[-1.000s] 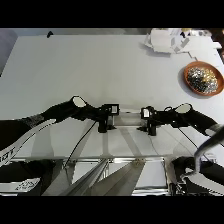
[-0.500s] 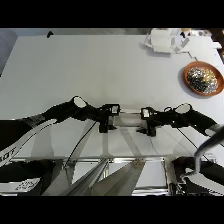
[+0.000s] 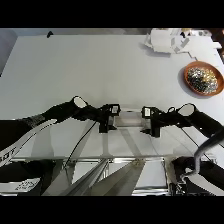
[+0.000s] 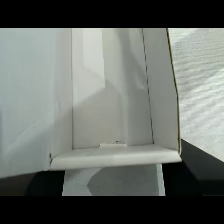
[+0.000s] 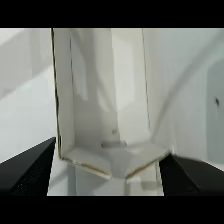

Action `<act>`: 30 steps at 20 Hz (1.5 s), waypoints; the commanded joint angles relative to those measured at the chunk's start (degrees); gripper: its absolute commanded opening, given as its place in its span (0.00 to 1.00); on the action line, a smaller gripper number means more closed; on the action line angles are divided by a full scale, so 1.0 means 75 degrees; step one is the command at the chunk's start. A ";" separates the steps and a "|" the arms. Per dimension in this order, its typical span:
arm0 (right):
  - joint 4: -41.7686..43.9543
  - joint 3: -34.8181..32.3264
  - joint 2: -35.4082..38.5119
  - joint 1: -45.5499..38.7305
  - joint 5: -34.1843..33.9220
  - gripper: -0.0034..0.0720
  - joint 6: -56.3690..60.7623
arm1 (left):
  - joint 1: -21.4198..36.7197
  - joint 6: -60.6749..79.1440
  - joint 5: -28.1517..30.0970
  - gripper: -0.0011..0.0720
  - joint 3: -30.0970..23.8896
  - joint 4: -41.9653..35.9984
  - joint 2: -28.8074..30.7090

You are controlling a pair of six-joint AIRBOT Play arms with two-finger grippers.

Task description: Fold the box and place the chain.

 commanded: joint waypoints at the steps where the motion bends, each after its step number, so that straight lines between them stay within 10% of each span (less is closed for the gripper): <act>1: -0.1218 0.0009 0.1037 0.0000 0.0073 0.97 0.1285 | 0.0009 0.0003 0.0003 0.21 -0.0003 0.0006 0.0006; 5: -0.1530 0.0009 0.2028 0.0003 0.0035 0.83 0.1888 | 0.0009 0.0006 0.0003 0.21 -0.0003 0.0006 0.0006; 10: 0.0813 0.0006 0.2296 0.0003 0.0364 0.07 0.1871 | 0.0009 0.0006 0.0003 0.21 -0.0003 0.0006 0.0006; 21: 0.2833 0.0006 0.0793 0.0003 -0.2445 0.07 0.2168 | 0.0009 0.0006 0.0003 0.21 -0.0003 0.0006 0.0006; 30: 0.2754 0.0050 -0.0154 0.0000 -0.1795 0.07 0.2771 | 0.0009 0.0006 0.0003 0.21 -0.0003 0.0006 0.0006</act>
